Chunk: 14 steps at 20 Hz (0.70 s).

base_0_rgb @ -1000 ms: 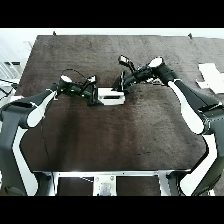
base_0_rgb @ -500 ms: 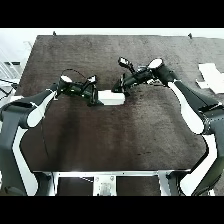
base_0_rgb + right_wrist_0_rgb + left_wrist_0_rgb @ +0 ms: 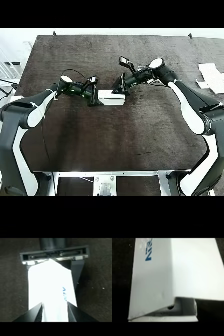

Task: Fold the box and place the chain.

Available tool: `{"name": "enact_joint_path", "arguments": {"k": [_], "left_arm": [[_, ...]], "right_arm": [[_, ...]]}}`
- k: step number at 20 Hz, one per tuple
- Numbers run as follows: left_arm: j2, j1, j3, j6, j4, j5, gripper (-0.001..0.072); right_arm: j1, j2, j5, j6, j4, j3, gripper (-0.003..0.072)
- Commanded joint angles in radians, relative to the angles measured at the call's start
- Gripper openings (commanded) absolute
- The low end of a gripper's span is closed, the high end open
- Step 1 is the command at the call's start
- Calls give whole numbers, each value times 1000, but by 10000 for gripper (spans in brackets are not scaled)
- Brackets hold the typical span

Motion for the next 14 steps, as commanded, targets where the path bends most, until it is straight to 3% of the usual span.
{"name": "enact_joint_path", "arguments": {"k": [1,8,12,13,14], "left_arm": [[1,1,0,0,0,3,407],[0,1,0,0,0,2,407],[1,1,0,0,0,3,407],[0,1,0,0,0,3,407],[1,1,0,0,0,3,408]], "right_arm": [[0,2,35,4,0,2,375],[1,-3,-75,3,-44,0,367],[1,-2,-80,3,-43,0,365],[1,-2,-78,3,-43,0,350],[2,-2,-70,3,-43,0,258]]}}
